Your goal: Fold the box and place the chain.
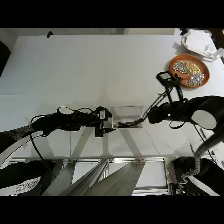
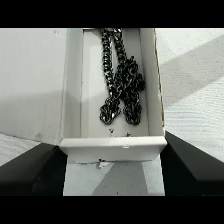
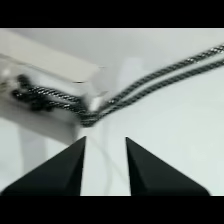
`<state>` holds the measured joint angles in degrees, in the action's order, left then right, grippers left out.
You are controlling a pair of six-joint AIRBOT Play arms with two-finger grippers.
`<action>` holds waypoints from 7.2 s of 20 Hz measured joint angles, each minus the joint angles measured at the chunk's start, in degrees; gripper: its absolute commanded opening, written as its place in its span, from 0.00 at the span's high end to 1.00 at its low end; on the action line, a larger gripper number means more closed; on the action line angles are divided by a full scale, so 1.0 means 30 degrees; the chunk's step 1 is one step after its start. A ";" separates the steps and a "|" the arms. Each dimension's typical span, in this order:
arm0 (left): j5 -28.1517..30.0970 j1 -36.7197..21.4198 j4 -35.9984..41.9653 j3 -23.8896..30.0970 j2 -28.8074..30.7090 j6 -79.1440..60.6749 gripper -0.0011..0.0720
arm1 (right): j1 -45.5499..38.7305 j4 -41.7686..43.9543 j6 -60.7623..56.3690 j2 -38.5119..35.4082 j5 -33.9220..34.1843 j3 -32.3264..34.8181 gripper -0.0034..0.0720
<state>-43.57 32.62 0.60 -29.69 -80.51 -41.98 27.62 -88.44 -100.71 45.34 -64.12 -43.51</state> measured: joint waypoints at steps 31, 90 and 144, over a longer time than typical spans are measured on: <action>0.0000 0.0000 0.0000 0.0000 0.0000 0.0000 0.43 | -0.7402 -0.2368 0.3599 1.3172 0.4532 -0.4175 0.64; -0.0007 0.0000 0.0000 0.0000 -0.0007 0.0007 0.43 | -0.7752 -0.1858 0.6084 1.3719 0.3985 -0.4218 0.94; -0.0007 0.0000 0.0000 0.0000 -0.0007 0.0000 0.43 | 0.8553 0.0539 -0.0437 0.7992 0.3264 -0.4167 0.94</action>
<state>-43.59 32.62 0.60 -29.69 -80.53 -41.98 53.28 -86.83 -102.02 69.32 -54.33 -56.01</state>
